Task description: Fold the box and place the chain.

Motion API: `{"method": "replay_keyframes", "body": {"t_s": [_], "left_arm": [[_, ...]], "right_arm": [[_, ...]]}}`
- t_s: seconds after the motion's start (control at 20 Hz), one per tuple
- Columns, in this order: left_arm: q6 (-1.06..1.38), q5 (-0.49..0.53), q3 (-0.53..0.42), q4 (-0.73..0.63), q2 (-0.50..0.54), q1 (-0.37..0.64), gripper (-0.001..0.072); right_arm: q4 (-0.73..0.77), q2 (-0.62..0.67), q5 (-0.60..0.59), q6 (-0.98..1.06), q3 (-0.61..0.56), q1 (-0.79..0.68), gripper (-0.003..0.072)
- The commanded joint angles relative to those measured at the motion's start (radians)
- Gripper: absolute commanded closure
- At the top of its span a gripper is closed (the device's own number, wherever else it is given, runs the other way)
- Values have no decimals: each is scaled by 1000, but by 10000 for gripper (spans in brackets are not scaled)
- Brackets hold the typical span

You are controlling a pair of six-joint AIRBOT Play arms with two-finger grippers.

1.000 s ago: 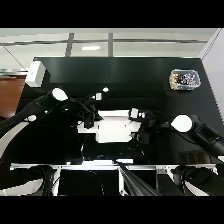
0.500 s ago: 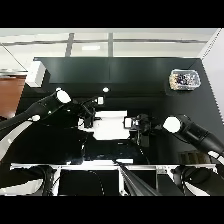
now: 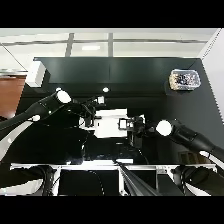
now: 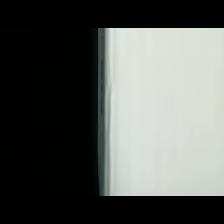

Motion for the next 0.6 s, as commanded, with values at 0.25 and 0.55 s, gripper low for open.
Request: {"method": "replay_keyframes", "body": {"t_s": [0.25,0.55], "left_arm": [[0,-12,1,2,0,0,680],[0,-19,1,2,0,0,680]], "right_arm": [[-101,-13,-27,-1,126,-3,-31],[-69,-14,-43,-26,132,-88,-31]]}}
